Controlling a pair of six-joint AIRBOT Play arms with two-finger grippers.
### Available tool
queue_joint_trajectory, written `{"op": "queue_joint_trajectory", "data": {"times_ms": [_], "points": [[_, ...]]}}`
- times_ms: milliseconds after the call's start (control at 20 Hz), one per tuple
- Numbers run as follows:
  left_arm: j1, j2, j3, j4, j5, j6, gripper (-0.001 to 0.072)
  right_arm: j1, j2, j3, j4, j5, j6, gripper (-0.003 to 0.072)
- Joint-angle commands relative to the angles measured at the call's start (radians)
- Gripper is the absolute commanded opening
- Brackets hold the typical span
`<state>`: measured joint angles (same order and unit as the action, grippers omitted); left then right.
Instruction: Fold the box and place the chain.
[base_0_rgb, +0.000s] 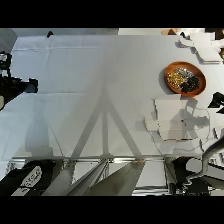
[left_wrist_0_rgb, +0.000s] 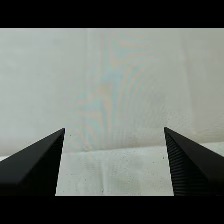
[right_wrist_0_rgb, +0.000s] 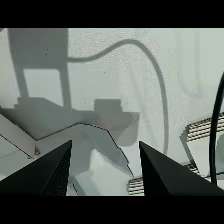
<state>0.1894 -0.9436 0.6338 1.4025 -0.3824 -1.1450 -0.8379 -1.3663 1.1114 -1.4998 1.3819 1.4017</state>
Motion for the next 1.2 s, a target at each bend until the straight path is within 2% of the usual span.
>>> {"op": "queue_joint_trajectory", "data": {"times_ms": [0,200,500,650,750,1000,1150], "points": [[0.000,0.000,0.000,0.000,0.000,0.000,0.0699,-0.072,-0.076,0.035,0.038,0.074,-0.114,0.0471],[0.000,0.000,0.000,0.000,0.000,0.000,0.0699,-0.169,-0.111,0.035,0.049,0.140,-0.167,0.0468],[0.000,0.000,0.000,0.000,0.000,0.000,0.0699,-0.204,-0.134,0.035,0.248,0.180,-0.304,0.0461],[0.000,0.000,0.000,0.000,0.000,0.000,0.0699,-0.204,-0.146,0.034,0.224,0.188,-0.311,0.0455],[0.000,0.000,0.000,0.000,0.000,0.000,0.0699,-0.204,-0.162,0.034,0.209,0.217,-0.311,0.0396],[0.000,0.000,0.000,0.000,0.000,0.000,0.0699,-0.204,-0.179,0.033,0.121,0.225,-0.336,0.0396],[0.000,0.000,0.000,0.000,0.000,0.000,0.0699,-0.204,-0.179,0.028,0.120,0.214,-0.338,0.0396]]}}
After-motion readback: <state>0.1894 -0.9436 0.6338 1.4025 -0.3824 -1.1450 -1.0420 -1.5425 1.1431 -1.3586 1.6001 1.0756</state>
